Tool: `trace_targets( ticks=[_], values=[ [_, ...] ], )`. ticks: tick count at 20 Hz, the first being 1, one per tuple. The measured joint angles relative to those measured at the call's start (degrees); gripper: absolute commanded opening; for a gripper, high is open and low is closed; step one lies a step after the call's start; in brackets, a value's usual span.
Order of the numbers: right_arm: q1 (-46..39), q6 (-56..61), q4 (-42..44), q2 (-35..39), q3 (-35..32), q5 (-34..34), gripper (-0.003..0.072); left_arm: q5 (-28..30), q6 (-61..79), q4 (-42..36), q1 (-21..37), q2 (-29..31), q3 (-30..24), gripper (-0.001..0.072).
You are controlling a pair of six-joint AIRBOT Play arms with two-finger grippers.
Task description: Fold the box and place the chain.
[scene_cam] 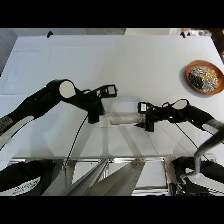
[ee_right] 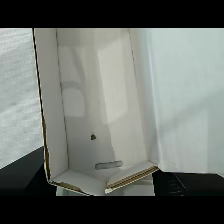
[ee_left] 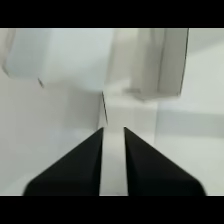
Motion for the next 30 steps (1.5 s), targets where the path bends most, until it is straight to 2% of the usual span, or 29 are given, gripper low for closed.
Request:
trace_targets(
  ticks=[1,5,11,16,30],
  values=[
    [0.0,0.0,0.0,0.0,0.0,0.0,0.0378,-0.7,1.1,0.9,0.1,0.1,-0.9,0.0296],
    [0.0,0.0,0.0,0.0,0.0,0.0,0.0378,-1.7,8.5,2.9,0.3,-0.9,-3.5,0.0296],
    [0.0,0.0,0.0,0.0,0.0,0.0,0.0378,5.5,15.9,1.1,0.3,-2.6,-4.4,0.0297],
    [0.0,0.0,0.0,0.0,0.0,0.0,0.0378,8.1,18.1,-0.3,-0.4,-3.2,-4.5,0.0295],
    [0.0,0.0,0.0,0.0,0.0,0.0,0.0378,9.4,20.3,-4.8,-4.4,-6.0,-4.5,0.0264]
  ],
)
